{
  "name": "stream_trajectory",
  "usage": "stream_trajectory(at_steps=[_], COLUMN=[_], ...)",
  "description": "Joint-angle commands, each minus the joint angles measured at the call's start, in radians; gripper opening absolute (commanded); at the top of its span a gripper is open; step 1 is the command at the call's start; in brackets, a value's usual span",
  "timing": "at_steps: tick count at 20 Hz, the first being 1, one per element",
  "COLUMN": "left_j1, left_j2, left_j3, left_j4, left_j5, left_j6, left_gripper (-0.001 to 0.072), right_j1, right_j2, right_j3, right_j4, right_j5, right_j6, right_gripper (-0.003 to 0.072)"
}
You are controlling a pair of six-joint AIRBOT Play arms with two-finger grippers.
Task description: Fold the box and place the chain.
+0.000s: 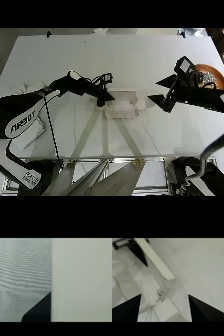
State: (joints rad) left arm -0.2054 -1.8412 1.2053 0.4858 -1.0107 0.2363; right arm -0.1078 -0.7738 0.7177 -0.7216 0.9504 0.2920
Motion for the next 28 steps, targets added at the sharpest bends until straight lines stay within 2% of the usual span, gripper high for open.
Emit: stream_trajectory(at_steps=[1,9,13,14,19,21,25,28], left_j1=[0.000,0.000,0.000,0.000,0.000,0.000,0.000,0.000], left_j2=[-0.001,-0.001,-0.001,-0.001,-0.001,-0.001,-0.001,-0.001], left_j3=[0.000,0.000,0.000,0.000,0.000,0.000,0.000,0.000], left_j4=[0.000,0.001,0.000,0.001,0.001,0.001,0.001,0.001], left_j5=[0.001,0.001,0.000,0.001,0.001,0.000,0.000,0.000], left_j6=[0.000,0.000,0.000,0.000,0.000,0.000,0.000,0.000], left_gripper=[0.0014,0.0014,0.0014,0.0014,0.0014,0.0014,0.0014,0.0014], right_j1=[0.000,0.001,0.001,0.007,0.130,0.168,0.196,0.196], right_j2=[0.060,0.103,0.100,0.100,0.098,0.066,-0.106,-0.223], right_j3=[0.001,0.001,-0.007,-0.024,-0.223,-0.279,-0.293,-0.293], right_j4=[0.123,0.026,-0.053,-0.068,-0.168,-0.184,-0.149,-0.019], right_j5=[0.128,0.133,0.183,0.164,-0.080,-0.123,-0.240,-0.366], right_j6=[-0.151,-0.136,-0.235,-0.261,-0.285,-0.338,-0.401,-0.505], right_gripper=[0.0651,0.0651,0.0651,0.0651,0.0651,0.0651,0.0651,0.0651])
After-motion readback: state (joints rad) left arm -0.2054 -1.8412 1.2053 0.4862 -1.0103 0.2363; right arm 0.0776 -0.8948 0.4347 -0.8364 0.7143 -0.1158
